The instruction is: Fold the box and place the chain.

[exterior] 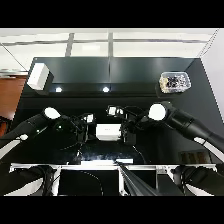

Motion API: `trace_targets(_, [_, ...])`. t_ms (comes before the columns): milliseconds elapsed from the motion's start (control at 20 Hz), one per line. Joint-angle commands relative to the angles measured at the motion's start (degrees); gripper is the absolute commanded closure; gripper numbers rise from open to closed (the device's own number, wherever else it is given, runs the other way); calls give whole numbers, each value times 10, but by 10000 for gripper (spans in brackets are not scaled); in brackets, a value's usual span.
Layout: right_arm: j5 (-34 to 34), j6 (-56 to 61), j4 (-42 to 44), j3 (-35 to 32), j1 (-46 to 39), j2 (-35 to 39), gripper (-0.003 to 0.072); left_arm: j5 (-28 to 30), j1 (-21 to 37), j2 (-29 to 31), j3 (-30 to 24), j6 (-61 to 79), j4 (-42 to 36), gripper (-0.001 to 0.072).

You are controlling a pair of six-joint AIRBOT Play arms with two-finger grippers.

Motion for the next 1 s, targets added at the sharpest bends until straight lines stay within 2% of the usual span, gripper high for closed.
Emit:
trace_targets(0, [7,106,-12,5,-34,54,354,0,0,0,0,0,0,451])
trace_targets(50, [18,162,-12,5,-49,70,412,0,0,0,0,0,0,451])
trace_targets(100, [37,223,-11,5,-62,75,573,0,0,0,0,0,0,451])
trace_targets(150, [51,285,-3,-2,-71,73,671,0,0,0,0,0,0,451])
trace_targets(200, [42,325,26,-20,-73,73,671,0,0,0,0,0,0,451])
trace_targets(350, [-37,318,243,-91,-71,53,672,4,-6,0,0,0,4,451])
trace_targets(500, [-65,275,337,-97,-71,-9,672,4,-14,0,0,0,16,451])
trace_targets(600, [-59,261,359,-97,-71,-46,671,4,-14,0,0,-1,16,451])
trace_targets(750, [-56,260,346,-97,-71,-83,671,4,-14,0,0,-1,16,451])
trace_targets(950, [-58,260,312,-97,-71,-97,671,4,-14,0,0,-1,16,450])
